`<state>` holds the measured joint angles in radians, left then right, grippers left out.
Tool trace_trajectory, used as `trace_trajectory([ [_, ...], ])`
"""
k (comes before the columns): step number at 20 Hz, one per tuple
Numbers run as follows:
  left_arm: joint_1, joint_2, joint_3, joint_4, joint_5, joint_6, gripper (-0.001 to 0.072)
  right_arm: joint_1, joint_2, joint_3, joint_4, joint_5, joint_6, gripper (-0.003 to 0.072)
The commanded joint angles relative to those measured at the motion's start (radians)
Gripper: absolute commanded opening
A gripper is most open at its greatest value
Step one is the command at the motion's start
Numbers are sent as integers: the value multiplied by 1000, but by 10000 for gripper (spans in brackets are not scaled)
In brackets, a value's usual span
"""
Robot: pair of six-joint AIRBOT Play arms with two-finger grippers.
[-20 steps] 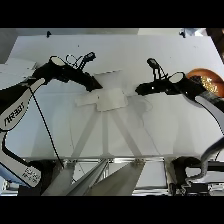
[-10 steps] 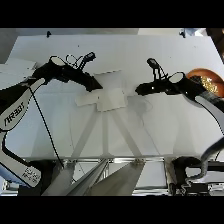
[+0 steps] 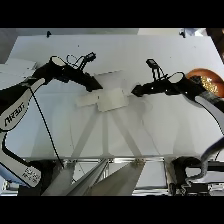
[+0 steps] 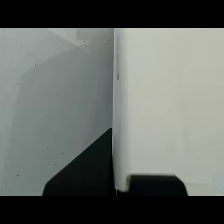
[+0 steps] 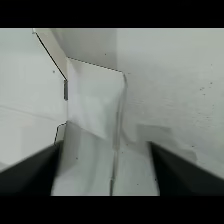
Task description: Fold the box and place the chain.
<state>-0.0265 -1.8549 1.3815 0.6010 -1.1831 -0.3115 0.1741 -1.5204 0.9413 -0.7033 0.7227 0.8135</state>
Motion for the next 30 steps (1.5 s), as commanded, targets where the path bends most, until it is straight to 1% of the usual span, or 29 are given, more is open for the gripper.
trace_trajectory([
  [1, 0, 3, 0, -2, -2, 2, 11, 0, 1, 0, -11, -1, -1, 693],
  [3, 0, 12, 0, -1, -13, 10, 10, 0, 4, 1, -59, 2, 0, 693],
  [4, 0, 20, 0, -1, -34, 52, 10, 0, 10, 1, -101, 16, 0, 693],
  [5, 1, 31, 0, -1, -66, 103, 7, 0, 21, 1, -154, 27, 5, 693],
  [8, 1, 64, 0, 2, -167, 172, 6, 0, 73, 1, -352, 32, 127, 693],
  [10, -1, 88, 0, 8, -215, 219, 6, -11, 122, 1, -462, 29, 183, 693],
  [12, -6, 112, 0, 35, -224, 246, 5, -46, 173, 1, -505, 29, 208, 692],
  [14, -17, 121, 0, 69, -237, 263, 5, -104, 217, 1, -505, 29, 208, 692],
  [16, -31, 118, -2, 70, -251, 264, 5, -169, 254, 1, -504, 29, 211, 692],
  [18, -49, 117, -7, 69, -229, 299, 4, -228, 278, 1, -497, 31, 211, 692],
  [21, -82, 111, -37, 58, -118, 341, 3, -283, 283, 1, -496, 45, 211, 691],
  [23, -100, 84, -39, 54, -76, 342, 2, -294, 283, 1, -497, 47, 211, 691],
  [28, -114, 9, -39, -82, 3, 425, 2, -294, 283, 1, -497, 42, 210, 691],
  [30, -114, 3, -39, -95, 41, 451, 2, -294, 283, 1, -497, 39, 210, 691],
])
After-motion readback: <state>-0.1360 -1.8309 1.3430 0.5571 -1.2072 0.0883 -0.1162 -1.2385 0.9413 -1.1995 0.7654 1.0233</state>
